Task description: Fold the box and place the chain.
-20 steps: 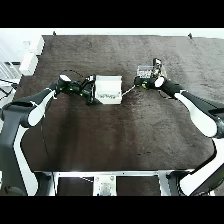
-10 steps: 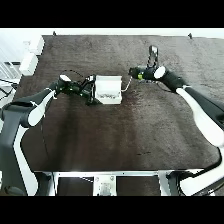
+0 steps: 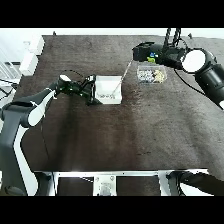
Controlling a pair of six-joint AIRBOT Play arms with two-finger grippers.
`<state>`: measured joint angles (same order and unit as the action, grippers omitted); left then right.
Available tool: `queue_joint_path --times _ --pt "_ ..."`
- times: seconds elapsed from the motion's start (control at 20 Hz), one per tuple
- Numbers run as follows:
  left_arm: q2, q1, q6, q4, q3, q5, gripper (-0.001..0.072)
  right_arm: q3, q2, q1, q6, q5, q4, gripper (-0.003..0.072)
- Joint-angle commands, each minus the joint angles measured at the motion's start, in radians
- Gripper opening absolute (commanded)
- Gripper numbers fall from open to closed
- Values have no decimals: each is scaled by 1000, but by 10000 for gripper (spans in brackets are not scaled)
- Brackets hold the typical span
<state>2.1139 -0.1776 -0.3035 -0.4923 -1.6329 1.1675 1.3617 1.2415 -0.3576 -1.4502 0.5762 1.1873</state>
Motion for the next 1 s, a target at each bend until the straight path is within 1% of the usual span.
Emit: queue_joint_path --times 0.0,0.05,0.15,0.25,0.3,0.4,0.6,0.7,0.75,0.8,0.85,0.95 --pt "-1 1 0 0 0 1 395 -36 -28 -77 4 16 11 8" --pt "0 1 0 0 0 1 395 -59 -26 -95 4 -8 8 8" --pt "0 1 0 0 0 1 395 -115 -15 -127 3 -98 6 7" --pt "0 1 0 0 0 2 395 -164 10 -154 3 -192 5 7" --pt "0 1 0 0 0 2 395 -179 34 -163 3 -219 -2 7" --pt "0 1 0 0 0 2 395 -186 102 -171 4 -237 -28 7" --pt "0 1 0 0 0 2 395 -186 278 -177 3 -283 -54 7" --pt "0 1 0 0 0 2 396 -185 339 -175 3 -288 -54 13" --pt "0 1 0 0 0 1 395 -185 340 -175 4 -287 -53 170" --pt "0 1 0 0 0 1 395 -180 326 -175 5 -288 -50 356" --pt "0 1 0 0 0 2 395 -177 299 -175 27 -288 -48 400" --pt "0 1 0 0 0 0 395 -175 230 -168 90 -288 -19 394"
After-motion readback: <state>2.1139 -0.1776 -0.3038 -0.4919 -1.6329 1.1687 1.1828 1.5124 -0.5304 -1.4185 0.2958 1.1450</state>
